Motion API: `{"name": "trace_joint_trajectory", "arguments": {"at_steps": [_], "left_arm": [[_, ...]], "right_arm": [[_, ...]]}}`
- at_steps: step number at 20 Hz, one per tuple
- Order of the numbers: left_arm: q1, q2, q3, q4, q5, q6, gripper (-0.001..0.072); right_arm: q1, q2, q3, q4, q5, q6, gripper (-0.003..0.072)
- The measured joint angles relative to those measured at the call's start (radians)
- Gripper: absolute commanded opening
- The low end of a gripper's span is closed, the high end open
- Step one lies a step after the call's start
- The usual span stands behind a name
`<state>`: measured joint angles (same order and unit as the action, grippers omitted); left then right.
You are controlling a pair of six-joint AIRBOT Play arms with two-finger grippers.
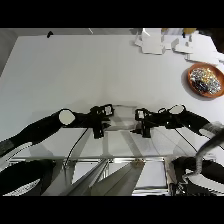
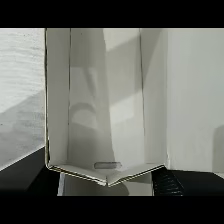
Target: Fold the box and place the chain.
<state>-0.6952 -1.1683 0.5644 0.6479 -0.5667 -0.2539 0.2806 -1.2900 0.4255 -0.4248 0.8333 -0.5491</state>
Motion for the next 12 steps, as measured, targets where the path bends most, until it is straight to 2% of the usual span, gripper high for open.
{"name": "trace_joint_trajectory", "arguments": {"at_steps": [1, 3, 7, 9, 12], "left_arm": [[0.0, 0.03, 0.0, 0.054, -0.008, -0.097, 0.0002], [0.006, 0.1, 0.0, 0.192, -0.046, -0.332, 0.0002], [0.067, 0.239, 0.0, 0.475, -0.215, -0.866, 0.0002], [0.117, 0.277, 0.0, 0.569, -0.301, -1.076, 0.0002], [0.182, 0.28, 0.0, 0.633, -0.37, -1.288, 0.0004]], "right_arm": [[0.0, 0.0, 0.0, 0.0, 0.0, 0.0, 0.0299], [0.0, 0.0, 0.0, -0.001, 0.0, -0.001, 0.0299], [0.0, 0.0, 0.0, -0.001, 0.0, -0.001, 0.0299], [0.0, 0.0, 0.0, -0.001, 0.0, -0.001, 0.0299], [0.0, 0.0, 0.0, -0.001, 0.0, -0.002, 0.0299]]}}
